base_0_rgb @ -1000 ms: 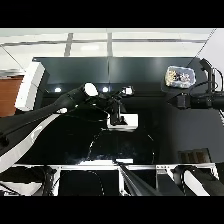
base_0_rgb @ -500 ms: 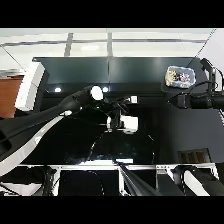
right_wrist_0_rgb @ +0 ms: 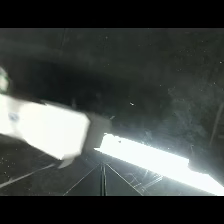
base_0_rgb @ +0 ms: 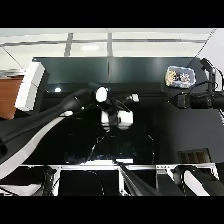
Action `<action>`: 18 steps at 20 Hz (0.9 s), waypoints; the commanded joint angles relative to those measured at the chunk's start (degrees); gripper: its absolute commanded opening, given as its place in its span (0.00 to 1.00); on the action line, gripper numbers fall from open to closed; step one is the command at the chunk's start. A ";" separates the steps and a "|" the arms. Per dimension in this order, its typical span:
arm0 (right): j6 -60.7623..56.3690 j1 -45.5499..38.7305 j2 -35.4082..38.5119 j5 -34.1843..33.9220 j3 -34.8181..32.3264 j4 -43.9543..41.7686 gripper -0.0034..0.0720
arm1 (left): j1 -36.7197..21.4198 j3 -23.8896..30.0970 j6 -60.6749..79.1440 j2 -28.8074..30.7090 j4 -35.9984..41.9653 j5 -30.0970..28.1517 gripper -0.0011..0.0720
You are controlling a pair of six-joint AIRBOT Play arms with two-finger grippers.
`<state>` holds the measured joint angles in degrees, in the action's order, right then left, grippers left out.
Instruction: Fold the box and place the chain.
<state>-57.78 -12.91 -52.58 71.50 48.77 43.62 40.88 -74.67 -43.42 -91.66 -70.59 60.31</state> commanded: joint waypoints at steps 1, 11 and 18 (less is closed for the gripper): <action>0.00 0.00 0.04 -0.04 -0.04 0.00 0.07 | -6.43 -1.49 -27.34 4.92 -16.83 11.87 0.48; 0.87 0.00 0.02 -0.96 -1.86 0.02 0.07 | -52.94 19.58 -37.31 27.78 -20.26 26.29 0.48; 0.83 0.00 0.02 -2.80 -2.67 -0.02 0.07 | -77.26 19.87 -32.79 30.56 -19.39 19.65 0.48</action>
